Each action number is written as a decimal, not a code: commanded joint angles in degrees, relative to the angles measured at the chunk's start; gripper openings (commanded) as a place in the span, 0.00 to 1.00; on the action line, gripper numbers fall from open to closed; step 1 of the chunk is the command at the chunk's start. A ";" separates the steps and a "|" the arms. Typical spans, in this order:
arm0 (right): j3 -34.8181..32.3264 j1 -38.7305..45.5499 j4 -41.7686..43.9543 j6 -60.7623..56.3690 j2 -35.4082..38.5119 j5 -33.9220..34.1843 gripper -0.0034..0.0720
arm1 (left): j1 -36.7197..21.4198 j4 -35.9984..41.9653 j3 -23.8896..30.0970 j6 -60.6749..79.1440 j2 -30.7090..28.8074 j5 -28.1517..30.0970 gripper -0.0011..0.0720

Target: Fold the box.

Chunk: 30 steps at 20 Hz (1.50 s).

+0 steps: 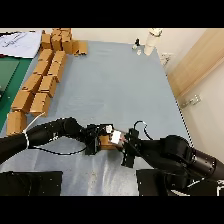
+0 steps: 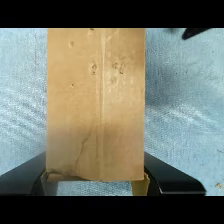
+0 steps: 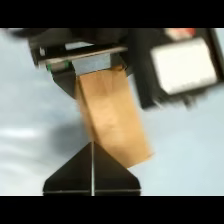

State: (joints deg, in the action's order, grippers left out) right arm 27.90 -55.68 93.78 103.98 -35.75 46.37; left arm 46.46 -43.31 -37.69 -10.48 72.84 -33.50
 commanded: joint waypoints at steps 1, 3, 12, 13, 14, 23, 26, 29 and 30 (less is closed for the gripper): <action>0.07 0.09 7.85 -24.35 -0.39 2.12 0.05 | -0.02 0.02 0.02 0.00 0.02 0.02 0.71; 0.07 2.10 12.52 -26.80 -2.47 0.76 0.05 | -0.02 0.02 0.02 -0.02 0.02 0.02 0.71; -10.45 10.71 43.36 -27.58 -2.03 -27.17 0.04 | -0.02 0.02 0.02 0.00 0.02 0.02 0.71; -11.85 10.71 46.01 -27.69 -2.03 -28.96 0.04 | -0.02 0.02 0.02 0.00 0.02 0.02 0.71; -12.44 10.71 47.15 -27.74 -2.01 -30.01 0.04 | -0.02 0.02 0.02 -0.02 0.02 0.02 0.71; -13.51 8.04 46.99 -27.93 -2.08 -25.55 0.04 | -0.02 0.02 0.02 -0.02 0.02 0.00 0.71; -15.08 7.10 46.99 -28.15 -2.10 -27.50 0.04 | -0.02 0.02 0.02 0.00 0.02 0.02 0.71; -15.26 7.13 46.82 -28.13 -2.03 -29.88 0.04 | -0.02 0.02 0.02 -0.02 0.02 0.00 0.71; -15.23 7.08 46.88 -28.15 -1.95 -29.92 0.04 | -0.02 0.02 0.02 0.00 0.02 0.00 0.71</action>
State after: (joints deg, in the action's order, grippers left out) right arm 13.04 -48.29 140.62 75.88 -37.80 18.00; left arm 46.44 -43.27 -37.69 -10.50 72.84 -33.50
